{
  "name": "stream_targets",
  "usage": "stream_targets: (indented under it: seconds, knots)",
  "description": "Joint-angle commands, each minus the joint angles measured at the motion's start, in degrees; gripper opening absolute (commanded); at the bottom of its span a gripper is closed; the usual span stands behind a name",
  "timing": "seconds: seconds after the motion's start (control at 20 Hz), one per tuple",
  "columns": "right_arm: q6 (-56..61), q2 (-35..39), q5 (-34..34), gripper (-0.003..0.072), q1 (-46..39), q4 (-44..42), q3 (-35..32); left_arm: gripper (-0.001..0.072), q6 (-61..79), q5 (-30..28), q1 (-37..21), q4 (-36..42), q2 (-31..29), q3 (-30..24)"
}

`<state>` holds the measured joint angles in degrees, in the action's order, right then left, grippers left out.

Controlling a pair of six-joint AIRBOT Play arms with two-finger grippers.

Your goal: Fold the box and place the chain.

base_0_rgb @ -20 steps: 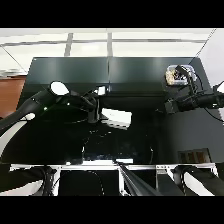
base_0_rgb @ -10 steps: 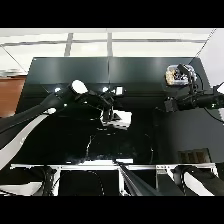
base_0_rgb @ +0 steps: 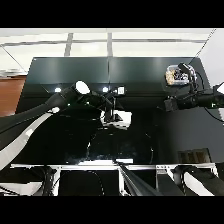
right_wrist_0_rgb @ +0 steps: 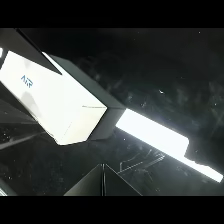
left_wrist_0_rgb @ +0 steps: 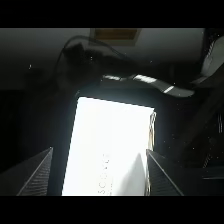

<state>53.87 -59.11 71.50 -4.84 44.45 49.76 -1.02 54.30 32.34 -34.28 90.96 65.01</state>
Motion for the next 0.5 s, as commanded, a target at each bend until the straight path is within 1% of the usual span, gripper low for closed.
stream_targets:
  seconds: [0.0, 0.2, 0.35, 0.45]
  knots:
    - [-0.13, 0.04, -0.48, 0.0017, -0.04, 0.0, -0.02, 0.0709, -0.94, 0.2, 0.02, -0.24, 0.07, 0.04]
    - [-0.13, 0.04, -1.07, 0.0017, -0.04, 0.0, -0.02, 0.0709, -1.33, 0.92, 0.04, -0.44, 0.07, 0.04]
    - [-0.13, 0.04, -1.07, 0.0017, -0.04, 0.0, -0.02, 0.0709, -2.47, 2.58, 0.02, -3.72, 0.07, 0.04]
    - [-0.13, 0.04, -1.07, 0.0017, -0.04, -0.02, -0.02, 0.0709, -2.47, 2.97, 0.02, -4.37, 0.07, 0.04]
